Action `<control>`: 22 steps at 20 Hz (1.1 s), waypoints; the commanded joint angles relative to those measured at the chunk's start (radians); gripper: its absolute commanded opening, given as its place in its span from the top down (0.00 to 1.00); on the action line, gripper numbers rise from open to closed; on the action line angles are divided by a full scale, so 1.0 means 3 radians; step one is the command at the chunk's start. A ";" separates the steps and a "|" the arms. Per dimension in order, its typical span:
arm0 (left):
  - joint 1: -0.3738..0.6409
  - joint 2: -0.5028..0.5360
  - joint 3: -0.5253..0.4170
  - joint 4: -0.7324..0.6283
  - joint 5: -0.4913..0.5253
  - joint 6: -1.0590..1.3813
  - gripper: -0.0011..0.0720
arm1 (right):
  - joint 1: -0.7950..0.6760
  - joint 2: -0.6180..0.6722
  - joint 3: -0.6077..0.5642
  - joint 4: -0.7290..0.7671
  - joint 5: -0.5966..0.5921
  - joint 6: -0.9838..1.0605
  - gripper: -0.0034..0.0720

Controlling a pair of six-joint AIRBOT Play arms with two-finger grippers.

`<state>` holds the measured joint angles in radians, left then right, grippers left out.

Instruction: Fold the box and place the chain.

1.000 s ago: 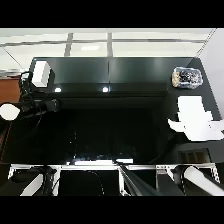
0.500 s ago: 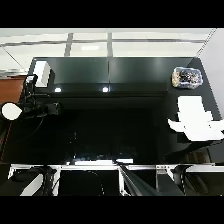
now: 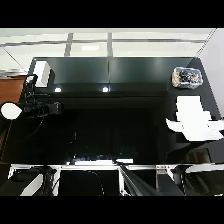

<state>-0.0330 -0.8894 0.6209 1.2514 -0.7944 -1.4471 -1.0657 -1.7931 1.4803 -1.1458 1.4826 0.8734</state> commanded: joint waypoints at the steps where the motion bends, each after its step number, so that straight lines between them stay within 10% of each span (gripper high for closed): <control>1: -0.0001 -0.0003 0.0004 -0.0011 0.0003 0.0000 0.01 | 0.0050 -0.0003 0.0003 -0.0123 0.0098 0.0019 0.34; 5: -0.0001 -0.0003 0.0004 -0.0011 0.0001 0.0000 0.01 | 0.0183 -0.0001 0.0003 -0.0005 0.0172 -0.0045 0.95; 13: -0.0001 -0.0003 0.0004 -0.0013 0.0141 0.0001 0.01 | 0.0610 0.0687 -0.0670 0.0769 0.0178 -0.0126 0.93; 22: -0.0003 -0.0028 -0.0005 -0.0137 0.0183 0.0013 0.01 | 0.1354 0.2861 -0.2857 0.2445 -0.0608 -0.0245 0.93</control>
